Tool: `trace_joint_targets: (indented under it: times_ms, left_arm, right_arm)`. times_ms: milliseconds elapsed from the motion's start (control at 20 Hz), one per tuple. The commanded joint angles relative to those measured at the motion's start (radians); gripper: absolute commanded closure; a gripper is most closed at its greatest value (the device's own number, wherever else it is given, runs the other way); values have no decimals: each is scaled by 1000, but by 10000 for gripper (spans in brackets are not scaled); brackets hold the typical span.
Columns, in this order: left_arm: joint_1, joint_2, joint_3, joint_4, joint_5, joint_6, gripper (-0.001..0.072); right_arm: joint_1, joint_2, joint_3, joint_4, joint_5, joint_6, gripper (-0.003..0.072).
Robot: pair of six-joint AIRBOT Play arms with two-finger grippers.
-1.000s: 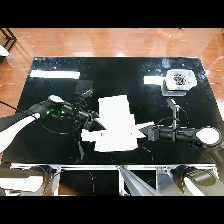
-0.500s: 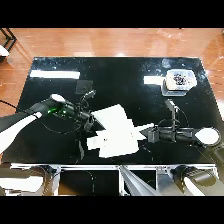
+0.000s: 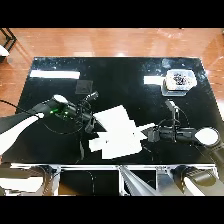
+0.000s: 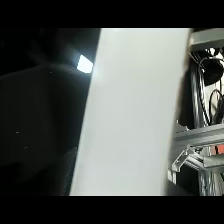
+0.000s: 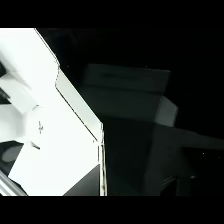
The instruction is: Fold the box and place the chain.
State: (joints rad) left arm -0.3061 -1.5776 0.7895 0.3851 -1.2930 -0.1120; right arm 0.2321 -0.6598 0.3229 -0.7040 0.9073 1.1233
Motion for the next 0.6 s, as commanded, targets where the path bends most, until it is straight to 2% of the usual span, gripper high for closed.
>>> trace_joint_targets:
  times_ms: [0, 250, 400, 450, 550]
  left_arm:
    - [-24, -16, 0, 1, 11, 0, 309]
    - [-29, -55, 0, -1, 9, -9, 323]
    - [-34, -61, 0, -2, 10, -36, 434]
    - [-34, -61, 0, 0, 9, -53, 552]
    - [-34, -61, 1, 0, 2, -53, 686]
  right_arm:
    - [0, 0, 0, 0, -14, 6, 664]
    - [0, 0, 0, 0, -14, 6, 664]
    - [0, 0, 0, 0, -14, 7, 664]
    - [0, 0, 0, 0, -14, 7, 664]
    - [0, 0, 0, 0, -14, 7, 664]
